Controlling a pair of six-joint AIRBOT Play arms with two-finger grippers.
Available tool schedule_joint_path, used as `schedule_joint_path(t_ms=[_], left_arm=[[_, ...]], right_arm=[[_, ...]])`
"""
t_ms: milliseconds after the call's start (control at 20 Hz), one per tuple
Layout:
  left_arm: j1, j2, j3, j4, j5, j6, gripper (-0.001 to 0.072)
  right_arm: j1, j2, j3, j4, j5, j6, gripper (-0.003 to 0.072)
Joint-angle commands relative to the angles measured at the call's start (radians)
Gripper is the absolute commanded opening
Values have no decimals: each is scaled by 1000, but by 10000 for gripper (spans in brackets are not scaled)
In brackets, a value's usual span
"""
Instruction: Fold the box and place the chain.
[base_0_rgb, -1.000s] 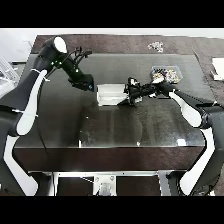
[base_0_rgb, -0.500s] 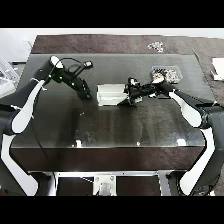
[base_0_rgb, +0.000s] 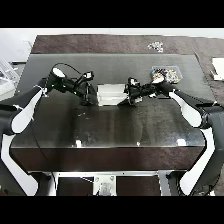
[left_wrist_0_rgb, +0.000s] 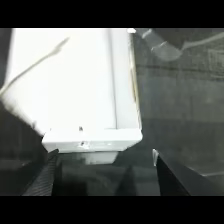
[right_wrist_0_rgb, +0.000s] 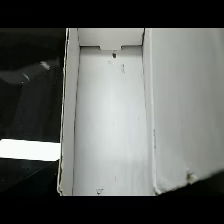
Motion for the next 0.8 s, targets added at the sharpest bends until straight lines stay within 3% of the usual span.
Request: schedule_joint_path(t_ms=[0, 750], left_arm=[[0, -16, -22, -93, 26, 99, 720], [-3, -22, -28, -71, 111, 124, 720]], right_arm=[[0, 0, 0, 0, 0, 0, 476], [0, 0, 0, 0, 0, 0, 476]])
